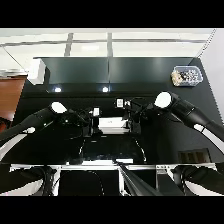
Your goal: Fold the box and place the chain.
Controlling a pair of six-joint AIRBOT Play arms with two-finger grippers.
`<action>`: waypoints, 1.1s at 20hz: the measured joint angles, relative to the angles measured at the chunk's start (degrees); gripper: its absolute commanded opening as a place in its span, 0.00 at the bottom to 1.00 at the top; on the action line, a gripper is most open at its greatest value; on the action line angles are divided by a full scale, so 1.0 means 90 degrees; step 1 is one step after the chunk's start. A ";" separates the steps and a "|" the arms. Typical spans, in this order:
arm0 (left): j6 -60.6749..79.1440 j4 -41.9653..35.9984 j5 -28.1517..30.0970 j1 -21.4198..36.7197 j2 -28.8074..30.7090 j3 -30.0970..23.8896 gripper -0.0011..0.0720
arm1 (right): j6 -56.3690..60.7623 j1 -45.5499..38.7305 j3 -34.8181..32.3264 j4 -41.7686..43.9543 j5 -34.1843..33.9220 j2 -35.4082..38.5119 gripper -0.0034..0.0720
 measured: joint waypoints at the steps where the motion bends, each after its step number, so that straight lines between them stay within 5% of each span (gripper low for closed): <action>1: -0.0002 0.0000 -0.0005 0.0000 0.0000 0.0000 0.68 | 0.0090 -0.0015 -0.0002 -0.0015 0.0066 0.0066 0.55; 4: -0.0005 0.0000 -0.0005 0.0000 0.0000 0.0000 0.68 | 0.0753 -0.0153 0.0002 -0.0049 0.0204 0.0435 0.54; 5: -0.0005 0.0000 -0.0005 0.0000 0.0000 0.0000 0.68 | 0.1163 -0.0228 0.0002 -0.0032 0.0330 0.0578 0.38; 6: -0.0005 0.0000 -0.0005 0.0000 0.0000 0.0000 0.68 | 0.1702 -0.0299 0.0002 0.0012 0.0517 0.0692 0.08; 9: -0.0007 0.0000 -0.0002 0.0000 0.0000 0.0000 0.68 | 0.3094 -0.0352 -0.0155 0.0403 0.0899 0.0843 0.07; 13: -0.0010 0.0000 0.0000 0.0000 0.0000 0.0000 0.68 | 0.4427 -0.0321 -0.0491 0.1326 0.0219 0.0675 0.07; 22: -0.0010 -0.0019 0.0005 0.0000 0.0000 0.0000 0.68 | 0.5163 -0.0289 -0.0629 0.2052 -0.0549 -0.0478 0.07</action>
